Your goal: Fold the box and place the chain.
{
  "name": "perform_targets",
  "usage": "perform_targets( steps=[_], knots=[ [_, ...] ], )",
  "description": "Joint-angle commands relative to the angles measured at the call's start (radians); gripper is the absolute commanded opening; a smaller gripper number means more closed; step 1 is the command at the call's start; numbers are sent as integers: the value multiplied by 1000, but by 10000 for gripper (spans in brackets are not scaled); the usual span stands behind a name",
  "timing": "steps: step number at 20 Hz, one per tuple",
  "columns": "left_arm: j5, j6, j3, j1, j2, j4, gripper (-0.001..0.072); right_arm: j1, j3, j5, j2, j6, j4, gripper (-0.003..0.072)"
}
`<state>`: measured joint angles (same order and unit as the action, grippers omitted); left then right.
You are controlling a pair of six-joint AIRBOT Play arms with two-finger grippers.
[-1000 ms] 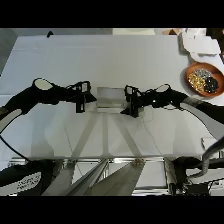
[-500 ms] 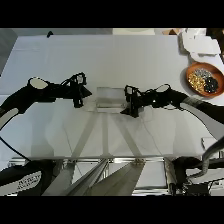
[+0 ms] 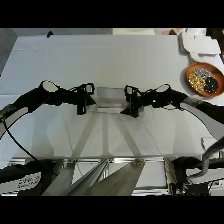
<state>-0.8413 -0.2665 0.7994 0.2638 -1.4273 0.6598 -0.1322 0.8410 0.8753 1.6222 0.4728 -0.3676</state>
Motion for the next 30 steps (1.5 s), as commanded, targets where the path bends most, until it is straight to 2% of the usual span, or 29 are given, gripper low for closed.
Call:
perform_targets(
  steps=[1, 10, 16, 19, 30],
  knots=[
    [-23, -30, 0, 6, -4, 23, 11, 0, 1, 0, 1, 0, 0, 446],
    [-23, -103, 0, 5, -4, 35, 10, 0, 1, 0, 0, 0, 0, 446],
    [71, -65, 0, 4, -4, 56, 8, 0, 1, 0, 0, 0, 0, 446],
    [113, -66, 0, 6, -4, 20, 8, 0, 1, 0, 0, 0, 0, 446],
    [37, -137, 0, 44, -4, 3, 10, 0, 1, 0, 0, 0, 0, 446]
  ],
)
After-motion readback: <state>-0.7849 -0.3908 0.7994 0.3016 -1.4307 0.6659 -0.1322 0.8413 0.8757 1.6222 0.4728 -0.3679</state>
